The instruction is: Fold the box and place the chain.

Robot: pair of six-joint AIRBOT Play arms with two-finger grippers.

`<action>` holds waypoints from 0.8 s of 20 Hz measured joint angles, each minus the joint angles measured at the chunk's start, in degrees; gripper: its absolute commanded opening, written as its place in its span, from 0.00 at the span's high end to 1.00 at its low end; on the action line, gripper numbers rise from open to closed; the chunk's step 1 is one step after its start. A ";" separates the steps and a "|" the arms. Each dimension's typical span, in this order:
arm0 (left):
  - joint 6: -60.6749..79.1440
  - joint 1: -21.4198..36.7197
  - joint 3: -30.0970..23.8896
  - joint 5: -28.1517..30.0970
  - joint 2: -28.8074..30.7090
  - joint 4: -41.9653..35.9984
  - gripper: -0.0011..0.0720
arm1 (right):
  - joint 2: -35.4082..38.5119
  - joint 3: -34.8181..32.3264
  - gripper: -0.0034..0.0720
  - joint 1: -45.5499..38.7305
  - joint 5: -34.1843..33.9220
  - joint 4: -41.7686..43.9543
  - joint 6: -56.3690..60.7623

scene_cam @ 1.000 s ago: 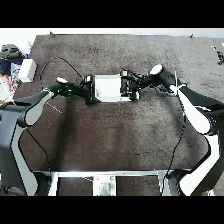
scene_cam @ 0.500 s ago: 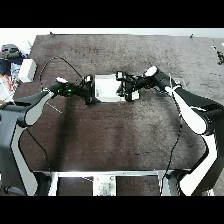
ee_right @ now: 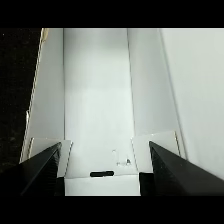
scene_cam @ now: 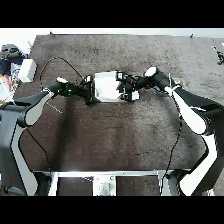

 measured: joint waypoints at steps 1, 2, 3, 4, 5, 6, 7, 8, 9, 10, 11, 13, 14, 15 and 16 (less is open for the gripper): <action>0.00 0.00 0.00 -0.02 0.00 0.00 0.76 | 0.00 0.00 0.01 0.00 -0.02 -0.04 0.02; -0.02 0.00 0.00 0.00 0.00 0.00 0.76 | 0.00 0.00 0.19 0.00 0.00 -0.04 0.02; -0.04 0.00 0.00 -0.02 0.00 0.00 0.76 | 0.00 0.00 0.24 0.00 0.00 -0.07 0.11; -0.04 0.00 0.00 -0.02 0.00 0.00 0.76 | 0.00 0.00 0.26 0.00 -0.02 -0.07 0.11; -0.04 0.00 0.00 -0.02 0.00 0.00 0.76 | 0.00 0.00 0.46 0.00 -0.02 -0.09 0.11; -0.04 0.00 0.00 -0.02 0.00 0.00 0.76 | 0.00 0.00 0.52 0.00 -0.09 -0.17 0.15; -0.04 0.00 0.00 -0.02 0.00 0.00 0.76 | 0.00 -0.02 0.59 0.00 -0.09 -0.31 0.55; -0.04 0.00 0.00 -0.02 0.00 0.00 0.76 | 0.11 -0.02 0.77 0.00 -0.07 -0.42 1.25; -0.04 0.00 0.00 -0.02 0.00 0.00 0.76 | 0.35 -0.02 0.83 -0.04 -0.04 -0.68 2.40; -0.04 0.00 0.00 -0.02 0.00 0.00 0.76 | 0.68 -0.02 0.83 -0.11 0.07 -1.31 4.13; -0.04 0.00 0.00 -0.02 0.00 0.00 0.76 | 1.05 -0.02 0.83 -0.24 0.31 -2.38 6.10; -0.04 0.00 0.00 -0.02 0.00 0.00 0.76 | 1.84 -0.02 0.83 -0.74 1.05 -5.18 10.67; -0.04 0.00 0.00 -0.02 0.00 0.00 0.76 | 2.23 -0.02 0.83 -1.05 1.49 -6.47 12.96; -0.04 0.00 0.00 -0.02 0.00 0.00 0.76 | 2.60 -0.02 0.83 -1.42 1.90 -7.52 15.17; -0.04 0.00 0.00 -0.02 0.00 0.00 0.76 | 3.04 -0.02 0.83 -1.92 2.58 -8.31 17.75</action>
